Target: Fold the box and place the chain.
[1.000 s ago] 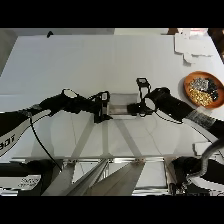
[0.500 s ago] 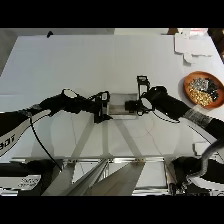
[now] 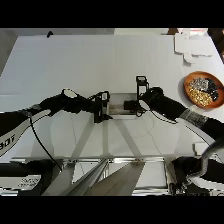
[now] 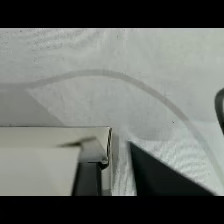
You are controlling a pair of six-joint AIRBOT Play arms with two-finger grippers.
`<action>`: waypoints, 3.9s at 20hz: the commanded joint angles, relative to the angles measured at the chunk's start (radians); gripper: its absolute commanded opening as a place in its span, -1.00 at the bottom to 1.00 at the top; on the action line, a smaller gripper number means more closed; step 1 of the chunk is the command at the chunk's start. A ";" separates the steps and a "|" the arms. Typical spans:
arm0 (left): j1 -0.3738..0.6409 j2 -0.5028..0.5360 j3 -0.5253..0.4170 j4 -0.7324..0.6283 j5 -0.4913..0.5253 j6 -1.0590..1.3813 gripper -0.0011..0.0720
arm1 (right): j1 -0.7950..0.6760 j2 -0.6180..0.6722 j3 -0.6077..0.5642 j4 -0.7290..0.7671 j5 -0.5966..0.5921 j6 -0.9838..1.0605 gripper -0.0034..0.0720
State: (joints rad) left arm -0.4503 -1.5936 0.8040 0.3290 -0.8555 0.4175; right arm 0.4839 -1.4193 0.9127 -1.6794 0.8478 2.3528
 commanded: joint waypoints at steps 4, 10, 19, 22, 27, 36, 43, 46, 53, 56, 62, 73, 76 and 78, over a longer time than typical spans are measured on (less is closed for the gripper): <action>0.000 0.000 0.000 0.001 -0.002 0.002 -0.22 | 0.001 0.062 0.008 0.001 0.076 -0.006 0.23; 0.000 0.000 0.000 0.001 -0.002 0.002 -0.22 | 0.000 0.301 0.008 -0.076 0.270 -0.006 0.22; 0.000 0.000 0.000 0.001 -0.002 0.002 -0.22 | -0.154 0.575 0.008 -0.496 0.602 -0.193 0.19; 0.000 0.000 0.000 0.001 -0.002 0.002 -0.22 | -0.369 0.575 0.008 -0.434 0.560 -0.311 0.20; 0.000 0.000 0.000 0.001 -0.002 0.002 -0.22 | -0.772 0.542 0.007 -0.329 0.357 -0.451 0.20; 0.000 0.000 0.000 0.001 -0.002 0.002 -0.22 | -1.120 0.178 0.008 -0.093 -0.013 -0.660 0.53; 0.000 0.000 0.000 0.001 -0.002 0.002 -0.22 | -1.109 -0.055 0.010 -0.035 -0.134 -0.661 0.53; 0.000 0.000 0.000 0.001 -0.002 0.002 -0.22 | -1.109 -0.095 0.010 0.007 -0.153 -0.661 0.42; 0.000 0.000 0.000 0.000 -0.001 0.002 -0.22 | -1.108 -0.072 0.010 0.058 -0.113 -0.661 -0.90; 0.000 0.000 0.000 0.000 -0.002 0.002 -0.22 | -1.108 0.031 0.010 0.058 -0.092 -0.678 -0.90; 0.000 0.000 0.000 0.000 -0.002 0.002 -0.22 | -1.028 0.304 0.010 0.056 0.080 -0.900 -0.90; 0.000 0.000 0.000 0.000 -0.002 0.002 -0.22 | -0.916 0.482 0.010 0.021 0.255 -0.718 -0.46; 0.000 0.000 0.000 0.000 -0.002 0.002 -0.22 | -0.970 0.431 0.010 0.024 0.216 -0.678 0.21; 0.000 0.000 0.000 0.000 -0.002 0.002 -0.22 | -0.989 0.381 0.010 0.030 0.149 -0.676 0.21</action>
State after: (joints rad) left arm -0.4507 -1.5936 0.8040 0.3294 -0.8577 0.4191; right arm -0.4744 -0.9905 0.9215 -1.6554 1.0592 1.6394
